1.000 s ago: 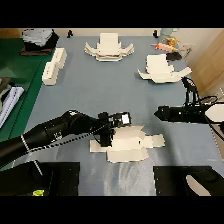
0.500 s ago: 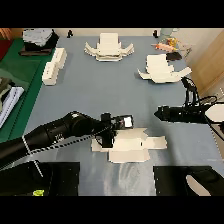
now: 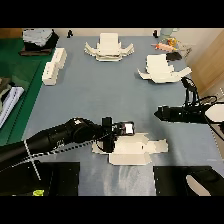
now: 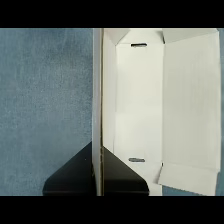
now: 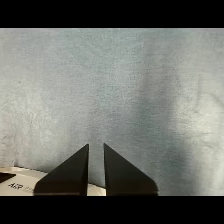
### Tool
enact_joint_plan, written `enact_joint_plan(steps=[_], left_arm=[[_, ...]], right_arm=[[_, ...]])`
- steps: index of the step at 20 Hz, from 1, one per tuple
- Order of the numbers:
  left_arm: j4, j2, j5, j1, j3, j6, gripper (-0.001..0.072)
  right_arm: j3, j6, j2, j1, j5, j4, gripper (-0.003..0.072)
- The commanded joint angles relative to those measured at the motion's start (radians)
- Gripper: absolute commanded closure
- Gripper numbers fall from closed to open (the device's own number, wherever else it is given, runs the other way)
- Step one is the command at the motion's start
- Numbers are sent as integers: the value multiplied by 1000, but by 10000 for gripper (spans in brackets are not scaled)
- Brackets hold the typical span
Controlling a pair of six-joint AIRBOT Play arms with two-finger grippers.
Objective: Fold the box.
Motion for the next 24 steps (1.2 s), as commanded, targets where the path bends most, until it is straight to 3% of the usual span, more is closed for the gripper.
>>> enact_joint_plan(steps=[1, 4, 9, 24], left_arm=[[4, 8, 8, -3, -10, -8, 697], [30, 32, 8, -3, -10, -8, 697], [270, 63, 42, -3, -10, -160, 698], [264, 61, 119, -5, -74, -192, 697]], right_arm=[[0, -2, 1, 1, 0, 0, 542], [0, -5, 1, 1, 0, 0, 541], [0, -5, 1, 1, 0, 0, 541], [0, -5, 1, 1, 0, 0, 542]])
